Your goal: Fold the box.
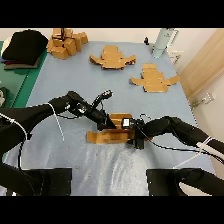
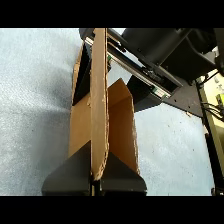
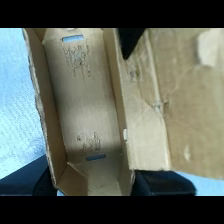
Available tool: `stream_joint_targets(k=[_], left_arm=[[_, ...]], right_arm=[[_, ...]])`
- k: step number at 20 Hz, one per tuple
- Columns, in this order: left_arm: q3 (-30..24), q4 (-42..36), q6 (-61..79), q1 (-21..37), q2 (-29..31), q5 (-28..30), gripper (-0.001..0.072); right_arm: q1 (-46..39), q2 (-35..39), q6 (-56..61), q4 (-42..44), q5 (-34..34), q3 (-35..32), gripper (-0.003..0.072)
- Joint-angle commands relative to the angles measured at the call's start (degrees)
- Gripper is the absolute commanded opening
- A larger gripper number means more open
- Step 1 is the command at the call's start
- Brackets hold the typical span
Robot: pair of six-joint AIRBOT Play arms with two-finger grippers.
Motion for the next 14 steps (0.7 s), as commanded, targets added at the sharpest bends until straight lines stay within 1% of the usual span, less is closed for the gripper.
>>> stream_joint_targets(k=[1, 14], left_arm=[[0.07, 0.00, 0.00, 0.02, -0.02, 0.02, 0.0014], [0.07, -0.74, 0.00, 0.02, -0.02, -0.02, 0.0014]], right_arm=[[-0.04, -0.02, 0.04, -0.13, 0.09, -0.02, 0.0559], [-0.02, -0.02, 0.04, -0.11, -0.13, -0.02, 0.0559]])
